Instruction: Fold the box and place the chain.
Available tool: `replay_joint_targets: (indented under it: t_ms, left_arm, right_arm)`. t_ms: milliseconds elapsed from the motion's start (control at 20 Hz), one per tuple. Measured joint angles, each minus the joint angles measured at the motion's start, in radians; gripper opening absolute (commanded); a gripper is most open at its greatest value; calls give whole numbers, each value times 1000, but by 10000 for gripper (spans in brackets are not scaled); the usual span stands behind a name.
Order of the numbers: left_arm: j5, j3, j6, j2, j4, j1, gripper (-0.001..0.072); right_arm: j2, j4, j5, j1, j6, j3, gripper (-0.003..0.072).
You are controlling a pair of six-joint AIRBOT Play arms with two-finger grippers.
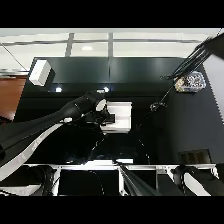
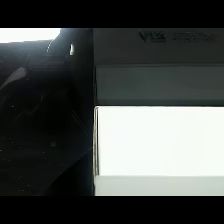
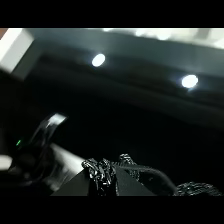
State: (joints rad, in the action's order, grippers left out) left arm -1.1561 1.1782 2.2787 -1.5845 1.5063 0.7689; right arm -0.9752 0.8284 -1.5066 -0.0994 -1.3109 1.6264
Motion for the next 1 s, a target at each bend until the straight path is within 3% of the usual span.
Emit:
replay_joint_targets:
  t_ms: [250,550,1000]
  left_arm:
    - [0,0,0,0,0,0,27]
    - [0,0,0,0,0,0,28]
    - [0,0,0,0,0,0,27]
  right_arm:
    - [1,-97,-16,128,52,-188,19]
    - [-22,-265,137,274,135,-438,20]
    - [-127,-310,398,426,175,-695,21]
